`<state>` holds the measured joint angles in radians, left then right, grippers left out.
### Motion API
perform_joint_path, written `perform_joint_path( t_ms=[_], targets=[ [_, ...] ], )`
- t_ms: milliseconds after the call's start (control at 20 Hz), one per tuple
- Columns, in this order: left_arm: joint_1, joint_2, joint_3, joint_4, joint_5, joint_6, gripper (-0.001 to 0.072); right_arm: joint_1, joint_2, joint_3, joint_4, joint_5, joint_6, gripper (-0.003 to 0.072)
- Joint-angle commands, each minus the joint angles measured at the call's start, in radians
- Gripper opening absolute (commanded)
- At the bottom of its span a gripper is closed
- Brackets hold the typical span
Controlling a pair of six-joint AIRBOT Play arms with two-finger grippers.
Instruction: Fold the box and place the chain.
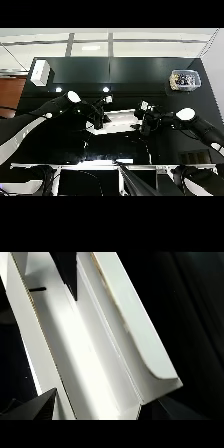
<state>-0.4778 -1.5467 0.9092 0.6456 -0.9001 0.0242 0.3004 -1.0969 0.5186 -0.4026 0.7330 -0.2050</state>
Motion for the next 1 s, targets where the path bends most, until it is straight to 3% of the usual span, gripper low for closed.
perform_joint_path(
  t_ms=[0, 250, 500, 950],
  targets=[
    [-0.001, 0.000, 0.005, 0.002, 0.002, 0.000, 0.0029, 0.024, -0.022, 0.000, 0.029, 0.044, -0.028, 0.0669],
    [0.000, 0.000, 0.020, 0.021, -0.003, 0.000, 0.0030, 0.059, -0.056, 0.000, -0.074, 0.048, -0.028, 0.0668],
    [0.000, 0.000, 0.020, 0.021, -0.051, -0.001, 0.0030, 0.059, -0.085, 0.000, -0.117, 0.045, -0.028, 0.0669],
    [0.000, 0.000, 0.020, 0.024, -0.050, -0.001, 0.0030, 0.061, -0.114, -0.002, -0.159, 0.011, -0.028, 0.0669]
  ],
)
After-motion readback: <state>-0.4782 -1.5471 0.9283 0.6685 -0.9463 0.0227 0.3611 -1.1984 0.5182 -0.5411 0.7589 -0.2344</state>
